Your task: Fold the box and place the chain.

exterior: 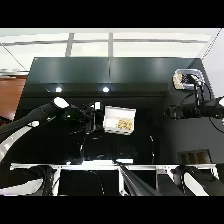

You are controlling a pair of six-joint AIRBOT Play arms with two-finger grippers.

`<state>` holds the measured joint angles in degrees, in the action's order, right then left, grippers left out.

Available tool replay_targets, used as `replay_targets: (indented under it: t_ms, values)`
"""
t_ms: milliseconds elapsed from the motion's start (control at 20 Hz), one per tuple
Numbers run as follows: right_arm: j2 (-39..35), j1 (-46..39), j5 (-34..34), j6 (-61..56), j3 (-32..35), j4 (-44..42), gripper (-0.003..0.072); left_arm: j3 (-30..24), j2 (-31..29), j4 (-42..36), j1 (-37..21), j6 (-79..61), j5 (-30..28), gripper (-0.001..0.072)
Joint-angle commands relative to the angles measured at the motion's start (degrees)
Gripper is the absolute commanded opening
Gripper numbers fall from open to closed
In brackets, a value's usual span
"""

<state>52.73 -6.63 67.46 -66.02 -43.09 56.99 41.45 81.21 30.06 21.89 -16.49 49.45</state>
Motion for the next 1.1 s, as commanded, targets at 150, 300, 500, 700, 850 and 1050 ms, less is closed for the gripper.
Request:
replay_targets:
  t_ms: [150, 300, 500, 700, 850, 1050]
  values:
    - [0.0, 0.0, 0.6, 0.0, 0.0, 0.0, 0.0280, 0.7, 0.4, 0.9, 1.5, -2.7, 0.3, 0.0711]
    - [0.0, 0.0, 0.7, 0.0, 0.0, 0.0, 0.0280, 0.7, 0.5, 1.0, 4.0, -3.0, 0.0, 0.0710]
    - [0.0, 0.0, 0.8, 0.0, 0.0, 0.0, 0.0280, 0.7, 0.4, 0.9, 4.4, -2.6, 0.0, 0.0566]
    - [0.0, 0.0, 0.7, 0.0, 0.0, 0.0, 0.0279, 0.7, 0.5, 0.3, 5.3, -1.3, 0.1, 0.0566]
    - [0.0, 0.0, 0.8, 0.0, 0.0, -0.3, 0.0279, 0.7, 0.5, 0.5, 5.9, -1.0, -0.3, 0.0342]
    - [0.3, 3.8, -4.6, -1.3, 0.0, -3.6, 0.0281, 0.7, 0.4, 0.7, 5.8, 3.5, -4.2, 0.0330]
